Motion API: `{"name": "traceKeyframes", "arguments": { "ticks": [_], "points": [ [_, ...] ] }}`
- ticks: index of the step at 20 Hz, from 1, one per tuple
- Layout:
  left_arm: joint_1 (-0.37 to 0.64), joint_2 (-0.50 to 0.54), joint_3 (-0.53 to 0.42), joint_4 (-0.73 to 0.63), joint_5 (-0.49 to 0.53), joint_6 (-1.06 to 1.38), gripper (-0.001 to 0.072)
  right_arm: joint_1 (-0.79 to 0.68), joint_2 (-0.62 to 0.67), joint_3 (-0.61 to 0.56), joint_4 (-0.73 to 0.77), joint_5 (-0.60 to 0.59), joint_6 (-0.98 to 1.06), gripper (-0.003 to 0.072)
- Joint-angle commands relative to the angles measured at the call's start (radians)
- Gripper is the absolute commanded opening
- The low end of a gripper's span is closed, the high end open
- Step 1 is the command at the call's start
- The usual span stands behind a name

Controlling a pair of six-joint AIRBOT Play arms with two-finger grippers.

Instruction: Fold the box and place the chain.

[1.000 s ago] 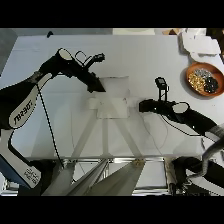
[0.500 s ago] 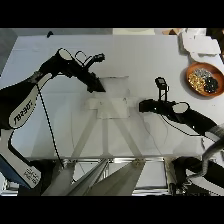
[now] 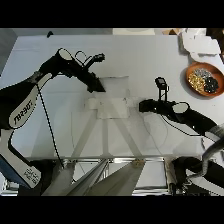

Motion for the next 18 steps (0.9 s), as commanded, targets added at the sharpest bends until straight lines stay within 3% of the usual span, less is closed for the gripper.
{"name": "traceKeyframes", "arguments": {
  "ticks": [1,9,10,11,12,15,18],
  "points": [
    [-0.001,0.0,0.0,-0.001,0.008,0.0,0.0007,0.001,-0.001,0.0,0.0,0.0,0.0,0.0012],
    [-0.001,0.0,0.0,0.0,0.008,0.0,0.0006,0.001,-0.001,0.001,0.001,0.0,0.001,0.0017],
    [-0.001,0.0,0.0,0.0,0.007,0.0,0.0005,0.001,0.001,0.001,0.0,0.002,0.001,0.0106],
    [-0.001,0.001,0.0,0.0,0.007,0.0,0.0005,0.001,0.005,0.002,0.001,0.008,0.002,0.0307],
    [-0.001,0.001,0.0,0.0,0.007,-0.001,0.0004,0.001,0.016,0.003,0.001,0.014,0.008,0.0373],
    [0.002,0.01,0.001,0.015,0.004,-0.053,0.0004,0.001,0.091,0.003,0.0,0.032,0.012,0.0373],
    [0.003,0.088,0.0,0.08,-0.02,-0.069,0.0003,-0.011,0.22,0.003,-0.044,0.023,0.011,0.0373]
  ]
}}
